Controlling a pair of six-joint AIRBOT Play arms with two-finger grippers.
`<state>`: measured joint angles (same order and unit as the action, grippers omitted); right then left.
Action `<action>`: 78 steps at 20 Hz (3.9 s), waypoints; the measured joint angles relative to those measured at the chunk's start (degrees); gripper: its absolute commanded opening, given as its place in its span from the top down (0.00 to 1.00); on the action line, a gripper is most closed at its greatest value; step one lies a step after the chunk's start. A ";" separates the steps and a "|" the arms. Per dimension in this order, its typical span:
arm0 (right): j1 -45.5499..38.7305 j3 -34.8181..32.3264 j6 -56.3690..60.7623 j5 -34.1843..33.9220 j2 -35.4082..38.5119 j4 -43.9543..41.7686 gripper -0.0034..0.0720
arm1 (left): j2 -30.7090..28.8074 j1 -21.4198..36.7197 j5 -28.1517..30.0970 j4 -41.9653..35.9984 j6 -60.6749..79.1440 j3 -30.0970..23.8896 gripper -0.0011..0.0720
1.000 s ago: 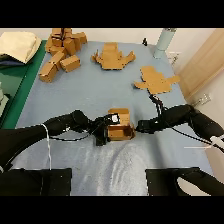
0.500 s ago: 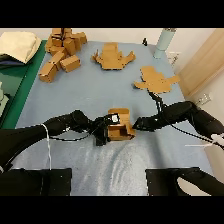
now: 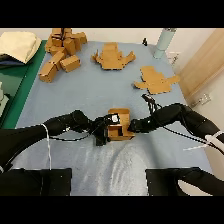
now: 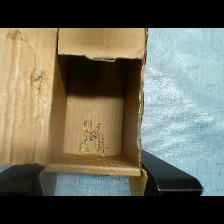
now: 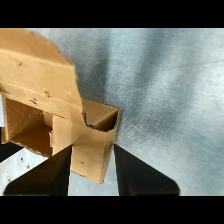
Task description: Fold the box.
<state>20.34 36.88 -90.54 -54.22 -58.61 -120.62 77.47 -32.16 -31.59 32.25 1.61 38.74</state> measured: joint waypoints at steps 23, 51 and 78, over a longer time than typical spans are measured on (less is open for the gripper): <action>23.15 13.07 52.37 -6.64 -13.11 33.22 0.49 | 0.00 0.00 0.00 0.00 0.00 0.00 0.26; 24.06 14.91 57.09 -9.49 -17.40 37.88 0.66 | 0.00 0.00 0.00 -0.02 0.00 0.00 0.26; 23.37 18.95 54.66 -16.87 -9.40 37.03 0.50 | 0.00 0.00 -0.02 0.00 0.02 0.00 0.26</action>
<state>43.70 55.83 -35.88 -71.09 -68.01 -83.59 77.47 -32.16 -31.62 32.25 1.63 38.74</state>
